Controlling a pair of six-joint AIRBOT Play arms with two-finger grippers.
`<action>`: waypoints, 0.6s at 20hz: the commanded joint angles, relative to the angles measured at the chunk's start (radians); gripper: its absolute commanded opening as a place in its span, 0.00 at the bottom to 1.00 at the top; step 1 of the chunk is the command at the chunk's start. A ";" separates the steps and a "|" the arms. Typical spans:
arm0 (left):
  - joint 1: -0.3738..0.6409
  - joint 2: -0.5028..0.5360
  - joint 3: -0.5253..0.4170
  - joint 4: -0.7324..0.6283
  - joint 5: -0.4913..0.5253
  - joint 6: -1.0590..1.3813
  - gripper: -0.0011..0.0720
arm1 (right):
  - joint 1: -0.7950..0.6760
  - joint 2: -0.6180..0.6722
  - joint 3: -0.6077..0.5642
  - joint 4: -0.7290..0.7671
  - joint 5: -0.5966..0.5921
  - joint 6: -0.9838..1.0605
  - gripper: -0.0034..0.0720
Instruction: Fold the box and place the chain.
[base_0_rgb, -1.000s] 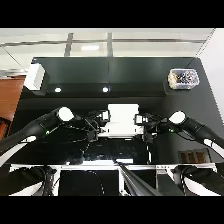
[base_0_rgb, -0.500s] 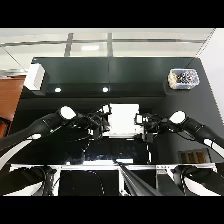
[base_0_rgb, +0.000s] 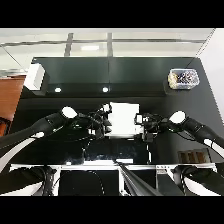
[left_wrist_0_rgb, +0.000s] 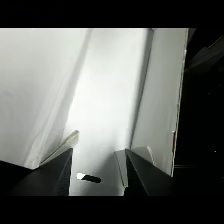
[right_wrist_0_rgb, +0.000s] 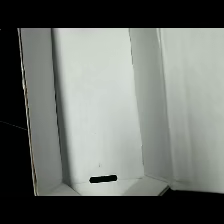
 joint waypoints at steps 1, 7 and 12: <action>0.000 -0.002 0.000 -0.005 0.006 0.005 0.56 | 0.000 -0.001 0.000 -0.001 0.001 0.000 0.14; -0.003 0.003 0.000 -0.001 -0.007 0.001 0.43 | 0.000 -0.001 0.000 -0.001 0.001 0.000 0.14; 0.087 0.173 0.000 0.256 -0.086 -0.328 0.05 | 0.000 -0.001 0.000 -0.001 0.001 0.000 0.14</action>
